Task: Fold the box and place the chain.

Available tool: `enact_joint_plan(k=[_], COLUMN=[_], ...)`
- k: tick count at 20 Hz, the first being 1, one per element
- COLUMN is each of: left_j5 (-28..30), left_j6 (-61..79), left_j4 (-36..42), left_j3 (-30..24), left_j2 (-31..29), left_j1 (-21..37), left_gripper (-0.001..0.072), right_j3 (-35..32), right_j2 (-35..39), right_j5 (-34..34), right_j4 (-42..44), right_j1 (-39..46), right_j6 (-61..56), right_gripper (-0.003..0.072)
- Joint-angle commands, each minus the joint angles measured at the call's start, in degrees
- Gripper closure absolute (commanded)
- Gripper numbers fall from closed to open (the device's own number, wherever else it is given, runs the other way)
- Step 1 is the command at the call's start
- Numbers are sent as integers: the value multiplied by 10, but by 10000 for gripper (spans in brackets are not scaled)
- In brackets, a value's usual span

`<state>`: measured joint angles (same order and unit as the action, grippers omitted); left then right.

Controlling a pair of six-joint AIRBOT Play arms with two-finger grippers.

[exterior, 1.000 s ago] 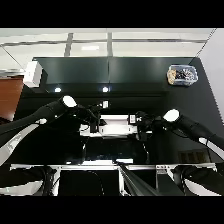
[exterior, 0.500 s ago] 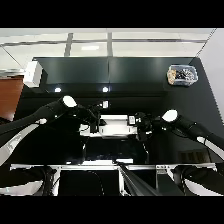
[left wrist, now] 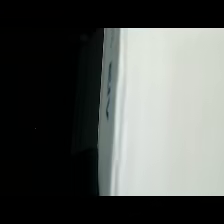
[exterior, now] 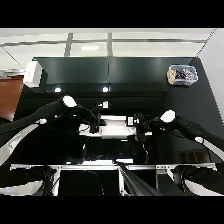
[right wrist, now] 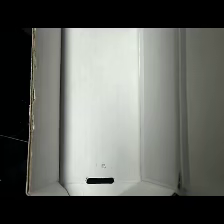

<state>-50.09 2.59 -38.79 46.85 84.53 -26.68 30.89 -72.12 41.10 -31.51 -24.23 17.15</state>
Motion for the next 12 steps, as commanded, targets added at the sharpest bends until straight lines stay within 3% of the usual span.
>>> enact_joint_plan(k=[1,10,12], left_j5=[2,-1,-6], left_j6=[0,0,0], left_j4=[0,0,0], left_j3=[0,0,0], left_j2=[0,0,0], left_j1=[0,0,0], left_gripper=[685,685,685], right_j3=[0,0,0], right_j2=[-1,-1,-1], right_j5=[-4,-5,-5], right_j4=[-7,-22,-22], right_j1=[-1,-1,-1], right_j6=[-5,-17,-17], right_gripper=[-30,-30,118])
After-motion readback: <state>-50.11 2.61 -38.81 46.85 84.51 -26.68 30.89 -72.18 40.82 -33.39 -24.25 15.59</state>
